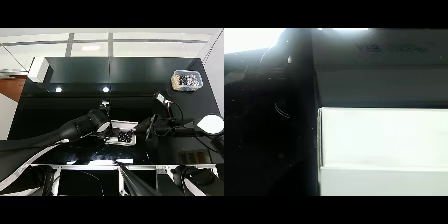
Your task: Fold the box and place the chain.
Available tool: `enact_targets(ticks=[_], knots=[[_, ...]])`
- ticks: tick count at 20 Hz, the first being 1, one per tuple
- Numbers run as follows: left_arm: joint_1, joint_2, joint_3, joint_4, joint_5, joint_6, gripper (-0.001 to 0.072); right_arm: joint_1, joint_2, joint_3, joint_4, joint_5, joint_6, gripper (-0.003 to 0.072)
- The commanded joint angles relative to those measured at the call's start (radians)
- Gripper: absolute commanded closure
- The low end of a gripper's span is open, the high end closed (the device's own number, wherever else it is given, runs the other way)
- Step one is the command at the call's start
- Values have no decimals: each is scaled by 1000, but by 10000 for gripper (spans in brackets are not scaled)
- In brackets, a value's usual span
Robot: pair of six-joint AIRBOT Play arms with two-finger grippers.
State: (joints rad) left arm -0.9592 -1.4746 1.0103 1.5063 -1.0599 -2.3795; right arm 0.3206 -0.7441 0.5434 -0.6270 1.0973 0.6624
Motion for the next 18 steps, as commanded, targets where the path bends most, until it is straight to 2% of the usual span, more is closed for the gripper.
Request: enact_targets(ticks=[1,6,10,13,14,15,16,18], knots=[[0,-6,-1,0,-1,0,680,-6,-17,5,2,0,57,188],[9,-6,0,-1,-4,35,681,-98,-16,5,-47,43,57,188],[11,-5,0,8,-26,-75,682,-203,-16,5,-63,136,72,186],[11,-5,18,3,-20,-86,673,-259,-16,5,-63,141,75,185],[11,-5,35,3,-24,-85,535,-267,-16,5,-63,141,75,185],[11,-5,55,3,-27,-85,302,-273,-16,5,-63,141,75,186],[11,-5,77,2,-41,-82,195,-273,-16,5,-63,140,75,185],[14,-1,125,3,-100,-1,194,-273,-16,5,-63,140,77,186]])
